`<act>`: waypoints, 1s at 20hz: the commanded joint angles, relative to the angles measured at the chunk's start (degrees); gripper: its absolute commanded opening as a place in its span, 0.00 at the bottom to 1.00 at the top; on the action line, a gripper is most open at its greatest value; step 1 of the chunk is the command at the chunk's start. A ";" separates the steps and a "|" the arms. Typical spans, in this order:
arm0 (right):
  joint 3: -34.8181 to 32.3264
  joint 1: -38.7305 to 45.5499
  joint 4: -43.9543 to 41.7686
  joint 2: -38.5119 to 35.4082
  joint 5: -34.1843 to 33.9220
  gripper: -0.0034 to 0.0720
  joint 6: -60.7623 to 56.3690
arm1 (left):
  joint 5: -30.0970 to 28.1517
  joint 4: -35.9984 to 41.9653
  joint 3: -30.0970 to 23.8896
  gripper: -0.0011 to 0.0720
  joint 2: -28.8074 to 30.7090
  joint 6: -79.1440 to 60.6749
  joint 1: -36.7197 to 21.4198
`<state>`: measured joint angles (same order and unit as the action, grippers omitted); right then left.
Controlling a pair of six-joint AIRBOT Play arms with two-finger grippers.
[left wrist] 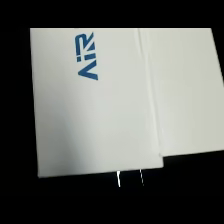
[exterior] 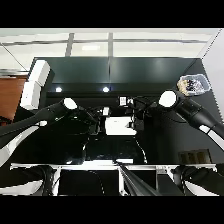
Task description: Fold the box and place the chain.
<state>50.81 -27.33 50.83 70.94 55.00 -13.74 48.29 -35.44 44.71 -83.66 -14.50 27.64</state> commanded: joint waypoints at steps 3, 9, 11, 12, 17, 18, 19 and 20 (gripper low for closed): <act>-0.02 -1.36 0.02 -0.37 5.29 0.99 -3.91 | -0.02 -0.02 0.04 0.42 -0.04 -0.02 0.00; 0.00 -2.23 0.44 -0.37 0.98 1.00 -0.76 | -0.02 -0.02 0.04 0.42 -0.04 -0.02 0.00; 0.00 -2.32 0.76 -1.16 1.29 1.00 -1.31 | -0.02 0.00 0.04 0.42 -0.04 -0.02 0.00; 0.00 -2.32 2.12 -2.34 1.38 1.00 -2.47 | -0.02 -0.02 0.04 0.42 -0.04 -0.02 0.00; -2.67 -0.87 2.99 -5.07 -0.46 1.00 -7.08 | -0.02 -0.02 0.04 0.42 -0.04 -0.02 0.00; -4.44 -1.01 0.87 -5.05 -3.76 1.00 -4.72 | -0.02 0.00 0.04 0.42 -0.04 -0.02 0.00; -5.92 -1.01 -1.53 -5.05 -5.64 1.00 -2.34 | -0.02 -0.02 0.04 0.42 -0.04 -0.02 0.00; -7.04 -1.01 -3.30 -5.01 -6.27 1.00 -0.52 | -0.02 -0.02 0.04 0.42 -0.04 -0.02 0.00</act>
